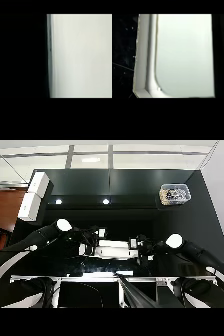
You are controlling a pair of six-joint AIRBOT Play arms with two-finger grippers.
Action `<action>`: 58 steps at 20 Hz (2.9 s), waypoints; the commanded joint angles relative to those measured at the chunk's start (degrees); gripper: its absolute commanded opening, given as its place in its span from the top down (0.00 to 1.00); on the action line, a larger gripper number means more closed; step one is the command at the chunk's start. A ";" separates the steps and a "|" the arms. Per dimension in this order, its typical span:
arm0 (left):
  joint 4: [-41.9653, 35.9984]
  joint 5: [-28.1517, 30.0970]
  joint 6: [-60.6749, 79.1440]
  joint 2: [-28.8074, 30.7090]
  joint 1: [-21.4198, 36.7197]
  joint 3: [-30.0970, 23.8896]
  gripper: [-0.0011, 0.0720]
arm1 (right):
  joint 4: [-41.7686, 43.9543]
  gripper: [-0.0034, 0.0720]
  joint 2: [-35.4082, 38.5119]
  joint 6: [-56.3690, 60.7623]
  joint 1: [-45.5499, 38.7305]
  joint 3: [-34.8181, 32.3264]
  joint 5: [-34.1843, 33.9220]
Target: Fold the box and place the chain.
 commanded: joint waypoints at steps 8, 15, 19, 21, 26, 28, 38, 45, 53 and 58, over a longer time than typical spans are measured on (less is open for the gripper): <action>0.00 0.20 -0.13 0.00 0.02 0.00 0.95 | 5.33 0.12 -1.77 -3.37 -0.02 -0.87 -3.37; 0.00 0.42 -0.13 0.00 0.02 0.00 0.95 | -0.28 0.12 -2.08 1.77 -0.02 -0.81 -3.76; 0.00 1.01 -0.13 0.00 0.02 0.00 0.95 | -1.51 0.12 -2.21 2.36 1.42 -0.81 -4.46; -0.02 0.98 -0.15 0.00 0.02 0.00 0.95 | -3.61 0.12 -2.38 4.63 3.08 -0.81 -6.36; 0.00 0.98 -0.15 0.00 0.02 0.00 0.95 | -3.74 0.12 -2.47 5.40 3.43 -0.81 -7.15; 0.00 1.01 -0.15 0.00 0.02 0.00 0.95 | -3.74 0.12 -2.49 5.40 3.43 -0.81 -7.15; 16.13 -4.96 -18.43 4.31 1.55 4.50 0.41 | -3.76 0.39 -2.47 5.40 3.43 -0.81 -7.17; 41.68 -29.75 -51.56 18.86 6.97 6.78 0.95 | -3.80 0.39 -2.47 5.40 3.43 -0.81 -7.17; -9.35 -0.61 -60.87 19.61 0.33 -8.22 0.95 | -3.80 0.39 -2.47 5.40 3.43 -0.81 -7.17; -29.99 17.33 -46.86 14.75 -4.24 -11.23 0.95 | -3.80 0.39 -2.47 5.40 3.43 -0.81 -7.17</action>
